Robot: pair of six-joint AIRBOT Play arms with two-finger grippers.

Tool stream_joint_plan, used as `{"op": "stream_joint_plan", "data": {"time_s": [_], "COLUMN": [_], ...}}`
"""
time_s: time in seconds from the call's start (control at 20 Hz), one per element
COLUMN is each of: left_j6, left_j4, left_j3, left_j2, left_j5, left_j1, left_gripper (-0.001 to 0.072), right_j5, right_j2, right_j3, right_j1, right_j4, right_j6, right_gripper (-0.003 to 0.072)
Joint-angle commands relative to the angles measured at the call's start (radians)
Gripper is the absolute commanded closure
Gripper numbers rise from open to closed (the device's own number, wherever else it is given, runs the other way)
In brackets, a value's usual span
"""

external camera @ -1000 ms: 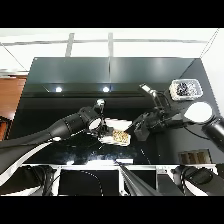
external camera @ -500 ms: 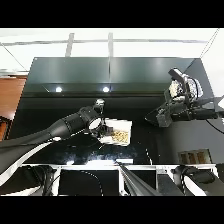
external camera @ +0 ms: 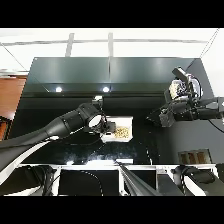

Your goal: Fold the box and place the chain.

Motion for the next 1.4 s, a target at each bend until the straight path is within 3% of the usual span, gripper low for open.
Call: {"op": "stream_joint_plan", "data": {"time_s": [0.0,0.15,0.3,0.4,0.5,0.6,0.65,0.7,0.75,0.8,0.95,1.35], "left_j6": [0.222,0.427,0.498,0.5,0.635,1.082,1.395,1.716,1.945,2.108,2.323,2.502], "left_j4": [0.012,0.103,0.226,0.139,-0.113,-0.521,-0.696,-0.809,-0.855,-0.86,-0.848,-0.821], "left_j3": [0.018,-0.012,-0.165,-0.295,-0.411,-0.497,-0.523,-0.541,-0.55,-0.552,-0.547,-0.459], "left_j2": [0.083,0.241,0.404,0.478,0.523,0.52,0.511,0.499,0.489,0.48,0.442,0.207], "left_j5": [-0.073,-0.159,-0.133,-0.05,0.118,0.23,0.217,0.177,0.159,0.172,0.289,0.268], "left_j1": [0.001,0.007,0.133,0.304,0.461,0.545,0.549,0.536,0.509,0.476,0.391,0.382], "left_gripper": [0.0165,0.0165,0.0166,0.0165,0.0165,0.0165,0.0165,0.0162,0.0106,-0.0006,-0.0006,-0.0005], "right_j5": [-0.003,-0.004,-0.02,-0.049,-0.074,-0.081,-0.078,-0.074,-0.069,-0.065,-0.062,-0.062], "right_j2": [0.001,0.001,0.001,0.001,0.001,0.001,0.001,0.001,0.001,0.001,0.001,0.001], "right_j3": [0.001,0.001,0.001,0.001,0.001,0.001,0.001,0.001,0.001,0.001,0.001,0.001], "right_j1": [-0.001,-0.001,-0.001,-0.001,-0.001,-0.001,-0.001,-0.001,-0.001,-0.001,-0.001,-0.001], "right_j4": [0.0,-0.001,-0.002,-0.003,-0.003,-0.004,-0.004,-0.004,-0.004,-0.004,-0.006,-0.007], "right_j6": [0.0,0.0,0.0,0.0,0.0,0.0,0.0,0.0,0.0,0.0,0.0,-0.001], "right_gripper": [0.0302,0.0302,0.0302,0.0302,0.0302,0.0302,0.0302,0.0302,0.0302,0.0302,0.0302,0.0302]}}
